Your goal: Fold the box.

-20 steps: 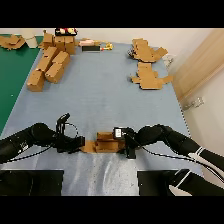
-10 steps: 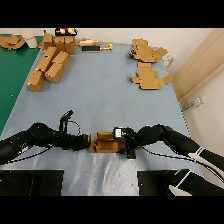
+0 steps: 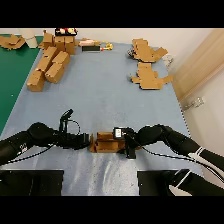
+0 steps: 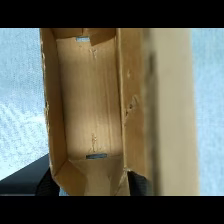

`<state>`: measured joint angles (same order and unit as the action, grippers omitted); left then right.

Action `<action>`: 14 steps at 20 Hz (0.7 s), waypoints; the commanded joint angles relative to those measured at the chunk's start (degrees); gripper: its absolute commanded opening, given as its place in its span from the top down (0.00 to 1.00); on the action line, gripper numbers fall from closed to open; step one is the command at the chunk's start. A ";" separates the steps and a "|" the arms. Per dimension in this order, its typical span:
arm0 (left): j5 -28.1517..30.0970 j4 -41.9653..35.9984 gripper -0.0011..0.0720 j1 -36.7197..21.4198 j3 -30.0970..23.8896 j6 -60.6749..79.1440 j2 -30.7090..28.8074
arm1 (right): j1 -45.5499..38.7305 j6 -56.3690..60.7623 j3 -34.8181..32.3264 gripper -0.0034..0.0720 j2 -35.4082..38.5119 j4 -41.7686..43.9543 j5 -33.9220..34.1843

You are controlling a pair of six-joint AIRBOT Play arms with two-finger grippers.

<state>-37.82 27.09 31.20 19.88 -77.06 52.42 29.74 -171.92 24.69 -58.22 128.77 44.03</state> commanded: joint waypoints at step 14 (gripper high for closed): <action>-7.56 -0.11 0.51 -3.80 2.45 0.13 -0.04 | 0.02 0.00 0.00 0.36 0.00 0.02 0.00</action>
<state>-43.88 26.98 27.57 22.22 -76.88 52.42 29.74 -171.94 24.69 -58.22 128.79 44.03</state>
